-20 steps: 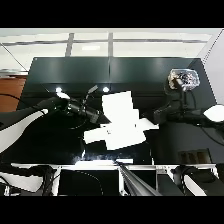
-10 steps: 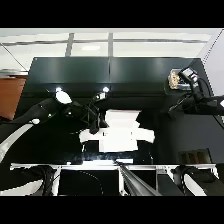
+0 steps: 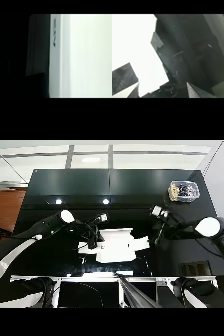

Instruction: Fold the box and place the chain.

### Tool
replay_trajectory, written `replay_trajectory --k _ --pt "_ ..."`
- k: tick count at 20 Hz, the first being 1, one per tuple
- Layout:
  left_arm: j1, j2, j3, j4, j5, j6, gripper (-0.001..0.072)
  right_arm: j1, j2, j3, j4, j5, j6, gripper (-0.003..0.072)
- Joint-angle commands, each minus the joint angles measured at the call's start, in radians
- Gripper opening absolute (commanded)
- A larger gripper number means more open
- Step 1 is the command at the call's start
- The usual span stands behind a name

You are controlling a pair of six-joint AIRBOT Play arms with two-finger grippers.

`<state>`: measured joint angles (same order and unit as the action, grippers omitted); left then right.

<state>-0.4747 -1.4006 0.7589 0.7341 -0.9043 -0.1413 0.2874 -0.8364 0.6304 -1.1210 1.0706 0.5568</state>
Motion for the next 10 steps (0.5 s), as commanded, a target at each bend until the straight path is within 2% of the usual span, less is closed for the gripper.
replay_trajectory --k 1,5,10 --pt "-0.002 -0.003 -0.003 0.017 0.011 0.003 0.0027 0.1 0.0 -0.068 0.02 -0.09 -0.105 0.0704" --pt "-0.003 -0.019 -0.003 0.018 0.043 0.003 0.0027 0.149 -0.023 -0.109 0.025 -0.167 -0.188 0.0703" --pt "-0.027 -0.022 -0.003 0.071 0.074 0.003 0.0027 0.158 -0.078 -0.109 0.093 -0.156 -0.272 0.0703"
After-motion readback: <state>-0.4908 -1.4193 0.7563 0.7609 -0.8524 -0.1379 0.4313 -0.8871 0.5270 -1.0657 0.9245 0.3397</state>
